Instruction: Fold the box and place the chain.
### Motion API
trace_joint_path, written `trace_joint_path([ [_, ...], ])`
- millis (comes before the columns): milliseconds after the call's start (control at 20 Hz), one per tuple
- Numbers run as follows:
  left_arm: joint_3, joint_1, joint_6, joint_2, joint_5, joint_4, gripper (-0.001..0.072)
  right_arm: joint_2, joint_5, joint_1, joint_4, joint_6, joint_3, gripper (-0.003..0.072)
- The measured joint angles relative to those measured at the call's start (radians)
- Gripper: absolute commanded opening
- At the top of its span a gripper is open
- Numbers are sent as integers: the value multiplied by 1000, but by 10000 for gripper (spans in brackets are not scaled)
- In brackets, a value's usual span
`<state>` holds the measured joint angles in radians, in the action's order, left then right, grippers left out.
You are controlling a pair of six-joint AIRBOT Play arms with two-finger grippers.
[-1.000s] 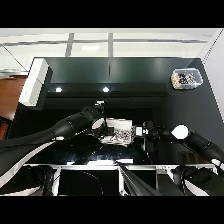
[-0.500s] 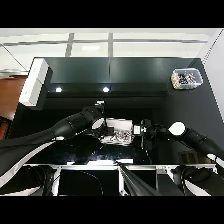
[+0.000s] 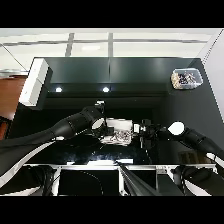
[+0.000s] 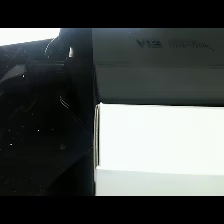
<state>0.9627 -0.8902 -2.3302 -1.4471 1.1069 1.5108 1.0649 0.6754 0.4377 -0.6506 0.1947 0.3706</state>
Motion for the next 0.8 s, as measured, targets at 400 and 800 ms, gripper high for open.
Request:
trace_joint_path([
  [400, 0, 0, 0, 0, 1, 0, 32, -29, 1, -2, -28, -80, 0, 26],
  [800, 0, 0, 0, 0, 1, 0, 31, -261, 137, -52, -80, -381, 49, 27],
])
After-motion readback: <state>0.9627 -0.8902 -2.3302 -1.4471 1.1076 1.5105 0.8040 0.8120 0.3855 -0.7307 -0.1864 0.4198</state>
